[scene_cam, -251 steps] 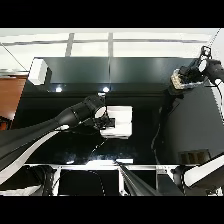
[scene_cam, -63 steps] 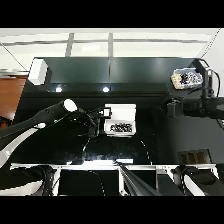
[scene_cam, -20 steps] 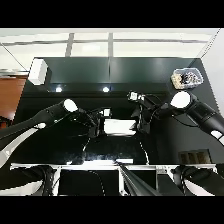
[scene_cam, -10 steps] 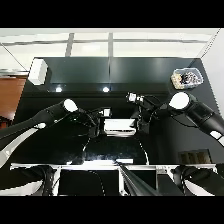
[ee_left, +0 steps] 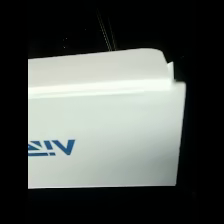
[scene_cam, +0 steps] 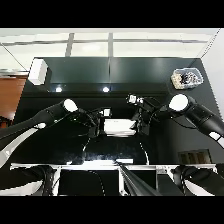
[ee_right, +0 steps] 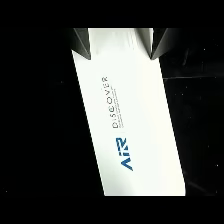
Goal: Fold the box and place the chain.
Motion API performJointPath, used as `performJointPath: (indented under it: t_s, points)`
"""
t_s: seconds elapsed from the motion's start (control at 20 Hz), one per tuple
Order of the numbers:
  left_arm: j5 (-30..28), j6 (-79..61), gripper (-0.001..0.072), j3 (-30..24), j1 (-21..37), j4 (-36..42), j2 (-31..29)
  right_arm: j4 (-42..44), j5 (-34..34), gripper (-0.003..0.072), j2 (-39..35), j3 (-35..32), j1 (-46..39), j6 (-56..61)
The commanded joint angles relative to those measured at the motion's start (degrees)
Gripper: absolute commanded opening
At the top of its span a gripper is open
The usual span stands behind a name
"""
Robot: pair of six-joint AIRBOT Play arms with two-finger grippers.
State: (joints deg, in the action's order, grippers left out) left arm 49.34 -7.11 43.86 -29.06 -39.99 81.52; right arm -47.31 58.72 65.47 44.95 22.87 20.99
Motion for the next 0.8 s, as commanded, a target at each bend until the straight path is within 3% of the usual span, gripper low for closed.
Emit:
performJointPath:
  t_s: [0.0,0.1,0.15,0.75]
  points:
    - [0.0,0.0,0.0399,0.0,0.0,0.0,0.0,1.1,-0.6,0.04,0.0,-0.1,0.0,0.0]
    - [0.0,0.0,0.0399,0.0,0.0,0.0,0.0,2.5,-0.6,0.0371,0.0,-0.1,0.0,0.0]
    - [0.0,0.0,0.0399,0.0,0.0,0.0,0.0,2.7,-0.5,0.0237,0.0,-0.1,0.0,0.0]
    - [0.0,0.0,0.0399,0.0,0.0,0.0,0.0,1.1,0.9,0.0236,0.1,-0.1,0.0,0.0]
